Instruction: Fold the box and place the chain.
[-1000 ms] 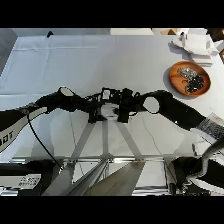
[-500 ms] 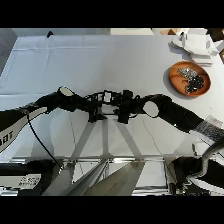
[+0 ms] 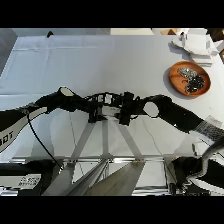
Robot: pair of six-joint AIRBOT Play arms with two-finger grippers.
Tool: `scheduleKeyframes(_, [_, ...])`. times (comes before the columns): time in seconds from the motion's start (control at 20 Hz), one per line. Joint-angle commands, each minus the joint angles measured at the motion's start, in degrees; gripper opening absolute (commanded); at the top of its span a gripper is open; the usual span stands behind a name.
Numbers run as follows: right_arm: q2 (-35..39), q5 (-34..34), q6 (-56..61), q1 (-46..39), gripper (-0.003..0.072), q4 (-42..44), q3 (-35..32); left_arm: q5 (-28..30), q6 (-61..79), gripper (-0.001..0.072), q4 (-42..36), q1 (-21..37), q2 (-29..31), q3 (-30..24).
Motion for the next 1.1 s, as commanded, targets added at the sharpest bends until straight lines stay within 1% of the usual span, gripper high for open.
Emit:
scheduleKeyframes(0.0, [1.2, -0.1, 0.1, 0.0, 0.0469, 0.3, 0.0, 0.3, -0.2, 0.0227, -0.1, 0.0, 0.0, 0.0])
scheduleKeyframes(0.15, [4.3, -0.2, 3.3, 0.0, 0.0469, 0.3, 0.0, 0.3, -0.2, 0.0227, -0.1, 0.0, 0.0, 0.0])
scheduleKeyframes(0.25, [6.1, -0.2, 10.8, 0.0, 0.0455, 0.7, 0.0, 0.3, -0.2, 0.0227, -0.1, 0.0, 0.0, 0.0])
scheduleKeyframes(0.35, [6.4, -0.2, 19.8, -0.2, 0.0454, 2.3, 0.0, 0.3, -0.2, 0.0227, -0.1, 0.0, 0.0, 0.0])
scheduleKeyframes(0.4, [6.3, -0.3, 23.9, -0.4, 0.0395, 3.1, 0.0, 0.3, -0.2, 0.0227, -0.1, 0.0, 0.0, 0.0])
scheduleKeyframes(0.45, [6.3, -0.3, 26.4, -0.9, 0.0265, 4.1, 0.0, 0.3, -0.2, 0.0227, -0.1, 0.0, 0.0, 0.0])
scheduleKeyframes(0.5, [6.1, -0.3, 27.8, -1.6, 0.0104, 5.2, -0.1, 0.3, -0.2, 0.0227, -0.1, 0.0, 0.0, 0.0])
scheduleKeyframes(0.55, [5.8, -0.4, 28.7, -2.4, 0.0009, 6.4, -0.2, 0.3, -0.2, 0.0227, -0.1, 0.0, 0.0, 0.0])
scheduleKeyframes(0.65, [5.0, -0.8, 30.3, -4.0, 0.0007, 11.2, -0.9, 0.3, -0.2, 0.0227, -0.1, 0.0, 0.0, 0.0])
scheduleKeyframes(0.85, [2.2, -0.4, 29.8, -4.6, 0.0006, 25.8, -3.9, 0.3, -0.2, 0.0227, -0.1, 0.0, 0.0, 0.0])
scheduleKeyframes(0.95, [1.9, -0.5, 29.8, -4.6, 0.0006, 28.9, -5.4, 0.3, -0.2, 0.0227, -0.1, 0.0, 0.0, 0.0])
scheduleKeyframes(1.05, [1.9, -0.2, 29.8, -4.6, 0.0006, 28.8, -6.6, 0.3, -0.2, 0.0227, -0.1, 0.0, 0.0, 0.0])
